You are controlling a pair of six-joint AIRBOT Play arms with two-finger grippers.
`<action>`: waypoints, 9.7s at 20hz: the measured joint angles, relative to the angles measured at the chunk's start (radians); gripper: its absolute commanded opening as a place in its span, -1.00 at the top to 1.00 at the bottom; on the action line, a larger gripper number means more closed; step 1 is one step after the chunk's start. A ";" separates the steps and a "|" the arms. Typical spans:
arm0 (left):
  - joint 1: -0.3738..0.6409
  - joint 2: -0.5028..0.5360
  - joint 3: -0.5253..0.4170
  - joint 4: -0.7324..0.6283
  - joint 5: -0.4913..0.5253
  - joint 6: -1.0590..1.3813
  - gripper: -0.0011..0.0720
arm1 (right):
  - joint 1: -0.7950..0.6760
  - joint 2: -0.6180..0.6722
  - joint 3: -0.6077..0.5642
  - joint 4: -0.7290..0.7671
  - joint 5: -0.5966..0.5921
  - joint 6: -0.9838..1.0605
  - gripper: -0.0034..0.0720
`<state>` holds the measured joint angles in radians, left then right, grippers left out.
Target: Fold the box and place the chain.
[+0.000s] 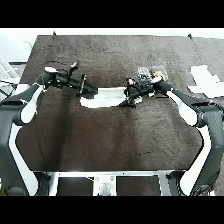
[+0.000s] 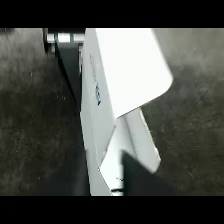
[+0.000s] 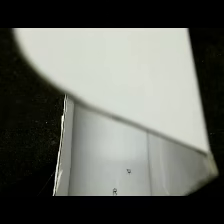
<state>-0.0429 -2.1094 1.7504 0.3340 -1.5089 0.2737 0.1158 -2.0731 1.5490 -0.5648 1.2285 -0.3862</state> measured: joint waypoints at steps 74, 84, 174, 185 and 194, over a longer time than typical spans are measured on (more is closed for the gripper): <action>-0.125 0.373 -0.267 0.499 0.355 -0.276 -0.60 | 0.000 -0.001 0.000 0.000 0.001 0.000 -0.25; -0.209 0.275 -0.267 0.603 0.417 -0.340 -0.60 | 0.000 -0.001 0.000 0.000 0.002 0.000 -0.25; -0.250 0.224 -0.267 0.347 0.465 -0.142 -0.12 | 0.000 -0.001 0.000 -0.001 0.003 0.000 -0.25; -0.154 0.251 -0.266 0.359 0.269 -0.158 0.93 | 0.000 -0.001 0.000 0.000 0.002 0.001 -0.25; -0.080 0.482 -0.322 0.400 0.283 -0.593 0.93 | 0.000 -0.001 0.000 0.000 0.002 0.001 -0.25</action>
<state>-0.1230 -1.6272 1.4281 0.7341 -1.2263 -0.3195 0.1158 -2.0739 1.5490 -0.5648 1.2304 -0.3851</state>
